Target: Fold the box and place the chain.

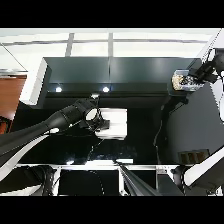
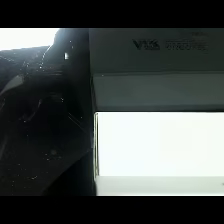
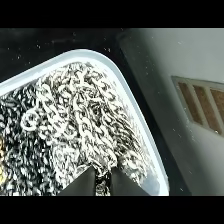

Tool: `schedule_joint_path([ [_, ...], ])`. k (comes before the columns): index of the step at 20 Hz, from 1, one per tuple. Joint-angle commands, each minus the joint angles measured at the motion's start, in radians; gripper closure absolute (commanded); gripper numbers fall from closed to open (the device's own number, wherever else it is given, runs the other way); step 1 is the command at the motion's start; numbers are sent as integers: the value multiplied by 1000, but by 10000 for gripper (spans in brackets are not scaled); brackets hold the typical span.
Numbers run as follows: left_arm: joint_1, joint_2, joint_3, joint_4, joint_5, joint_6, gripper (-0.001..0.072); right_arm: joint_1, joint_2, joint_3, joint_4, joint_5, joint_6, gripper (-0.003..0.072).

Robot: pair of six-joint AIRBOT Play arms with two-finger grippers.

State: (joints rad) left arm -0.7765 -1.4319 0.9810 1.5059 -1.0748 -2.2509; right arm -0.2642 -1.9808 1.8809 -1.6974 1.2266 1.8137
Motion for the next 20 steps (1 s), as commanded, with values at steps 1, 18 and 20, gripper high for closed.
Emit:
schedule_joint_path([
  [1,0,0,0,0,2,0,678,0,62,1,16,27,-63,668],
  [18,0,0,0,0,5,0,678,75,797,1,328,11,-229,670],
  [20,0,0,0,0,4,0,678,75,851,1,426,37,-257,670],
])
